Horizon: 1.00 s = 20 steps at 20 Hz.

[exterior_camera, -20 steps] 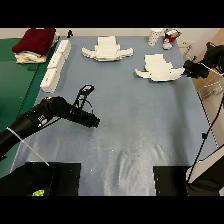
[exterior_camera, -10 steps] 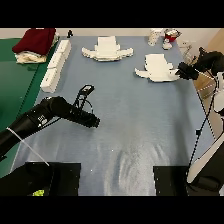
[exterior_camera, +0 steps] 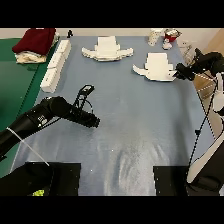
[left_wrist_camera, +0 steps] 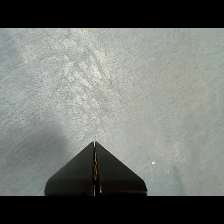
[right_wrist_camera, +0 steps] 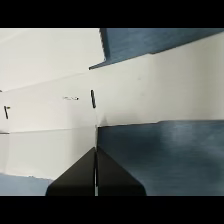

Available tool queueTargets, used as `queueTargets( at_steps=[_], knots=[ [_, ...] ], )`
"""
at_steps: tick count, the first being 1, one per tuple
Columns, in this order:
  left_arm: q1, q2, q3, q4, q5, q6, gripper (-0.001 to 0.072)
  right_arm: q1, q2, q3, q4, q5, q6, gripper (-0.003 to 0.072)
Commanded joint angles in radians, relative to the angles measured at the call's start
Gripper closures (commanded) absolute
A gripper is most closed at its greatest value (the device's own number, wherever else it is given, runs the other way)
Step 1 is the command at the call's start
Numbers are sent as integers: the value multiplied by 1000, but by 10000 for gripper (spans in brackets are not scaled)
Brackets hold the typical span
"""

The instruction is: Fold the box.

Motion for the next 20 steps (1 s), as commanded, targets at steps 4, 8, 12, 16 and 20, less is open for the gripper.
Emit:
queueTargets(
  at_steps=[4, 8, 12, 16, 20],
  knots=[
    [0, 1, 0, 0, 0, 0, 696, 16, 34, -8, 178, -176, -51, 686],
    [0, 1, 0, 0, 0, 0, 697, 63, 95, -121, 194, -293, -51, 687],
    [0, 1, 0, 0, 0, 0, 696, 129, 241, -374, 213, -261, -73, 688],
    [0, 1, 0, 0, 0, 0, 696, 185, 534, -812, 212, -115, -103, 688],
    [0, 1, 0, 0, 0, 0, 696, 236, 866, -1251, 209, -46, -100, 687]
  ],
)
